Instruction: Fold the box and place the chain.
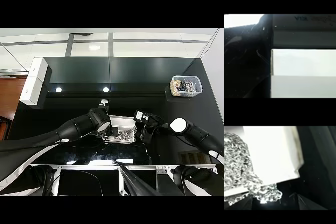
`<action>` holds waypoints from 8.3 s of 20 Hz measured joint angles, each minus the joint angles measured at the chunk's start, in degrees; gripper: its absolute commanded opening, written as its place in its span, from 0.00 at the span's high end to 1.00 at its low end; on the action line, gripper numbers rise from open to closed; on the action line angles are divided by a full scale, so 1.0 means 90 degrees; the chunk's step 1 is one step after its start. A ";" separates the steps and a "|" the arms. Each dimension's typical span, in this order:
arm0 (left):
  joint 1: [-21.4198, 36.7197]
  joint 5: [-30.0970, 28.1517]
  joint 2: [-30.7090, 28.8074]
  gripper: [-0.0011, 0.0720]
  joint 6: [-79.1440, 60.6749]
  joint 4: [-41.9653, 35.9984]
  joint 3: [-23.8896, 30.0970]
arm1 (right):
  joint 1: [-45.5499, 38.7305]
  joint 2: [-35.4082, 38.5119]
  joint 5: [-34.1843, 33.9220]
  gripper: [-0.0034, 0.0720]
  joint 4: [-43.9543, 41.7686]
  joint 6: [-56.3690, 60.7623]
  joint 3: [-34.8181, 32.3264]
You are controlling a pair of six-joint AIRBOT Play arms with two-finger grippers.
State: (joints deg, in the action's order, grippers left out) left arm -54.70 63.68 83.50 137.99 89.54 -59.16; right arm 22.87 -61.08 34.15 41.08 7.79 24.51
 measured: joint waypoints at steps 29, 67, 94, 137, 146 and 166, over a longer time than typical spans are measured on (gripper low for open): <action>0.0000 0.0002 0.0000 0.94 0.0000 0.0000 0.0000 | 0.0000 0.1076 0.1389 0.94 0.1761 0.3344 0.0750; 0.0002 0.0002 0.0000 0.94 -0.0002 0.0000 0.0000 | -0.0542 0.0804 0.2285 0.09 0.1797 0.3857 0.1069; 0.0000 0.0005 0.0002 0.94 -0.0002 0.0000 0.0000 | -0.0034 -0.0457 0.0648 0.94 0.0452 -0.0301 0.0597; 0.0000 -0.0012 0.0002 0.94 -0.0002 0.0000 0.0000 | 0.0010 0.0231 0.1693 0.36 0.1285 0.0580 0.1010; 0.0000 -0.0010 0.0002 0.94 0.0000 0.0000 0.0000 | 0.0046 0.0027 0.1600 0.37 0.0782 -0.0250 0.0967; 0.0002 -0.0029 0.0002 0.94 -0.0002 -0.0002 0.0000 | 0.0041 0.0073 0.1625 0.94 0.0838 0.0012 0.0967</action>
State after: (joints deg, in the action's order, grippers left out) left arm -54.68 63.42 83.53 137.97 89.52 -59.16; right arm 23.24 -60.42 48.77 48.62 7.90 33.21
